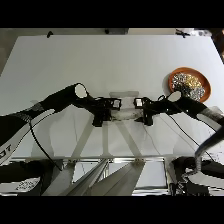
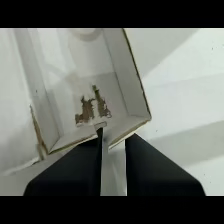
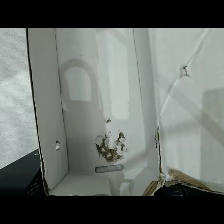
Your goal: Fold the box and place the chain.
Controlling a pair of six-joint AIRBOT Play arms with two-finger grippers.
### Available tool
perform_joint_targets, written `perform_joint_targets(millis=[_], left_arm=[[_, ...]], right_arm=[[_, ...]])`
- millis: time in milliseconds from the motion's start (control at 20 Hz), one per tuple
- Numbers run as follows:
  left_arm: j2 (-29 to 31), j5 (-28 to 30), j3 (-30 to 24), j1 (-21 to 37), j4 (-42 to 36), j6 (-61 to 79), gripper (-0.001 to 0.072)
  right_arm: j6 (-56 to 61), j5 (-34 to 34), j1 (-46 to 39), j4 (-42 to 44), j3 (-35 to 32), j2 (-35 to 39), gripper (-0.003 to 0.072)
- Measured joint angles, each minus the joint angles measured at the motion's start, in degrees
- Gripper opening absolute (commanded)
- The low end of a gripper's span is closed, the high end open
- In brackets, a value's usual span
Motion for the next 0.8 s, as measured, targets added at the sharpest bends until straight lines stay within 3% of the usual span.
perform_joint_targets(millis=[400,450,500,800], left_arm=[[-0.3,4.0,-0.1,-1.5,-0.5,-2.8,0.0128],[-0.3,4.8,-0.1,-1.7,-0.6,-3.3,0.0097],[-0.3,5.4,-0.1,-1.9,-0.7,-3.7,0.0006],[-0.3,7.0,-0.1,-3.0,-0.8,-5.0,0.0016]], right_arm=[[-0.1,0.0,0.0,-0.1,0.1,0.0,0.0383],[0.0,0.0,0.0,-0.1,0.1,0.0,0.0383],[0.0,0.0,0.0,-0.1,0.1,0.0,0.0383],[0.0,0.0,0.0,-0.1,0.1,0.0,0.0383]])
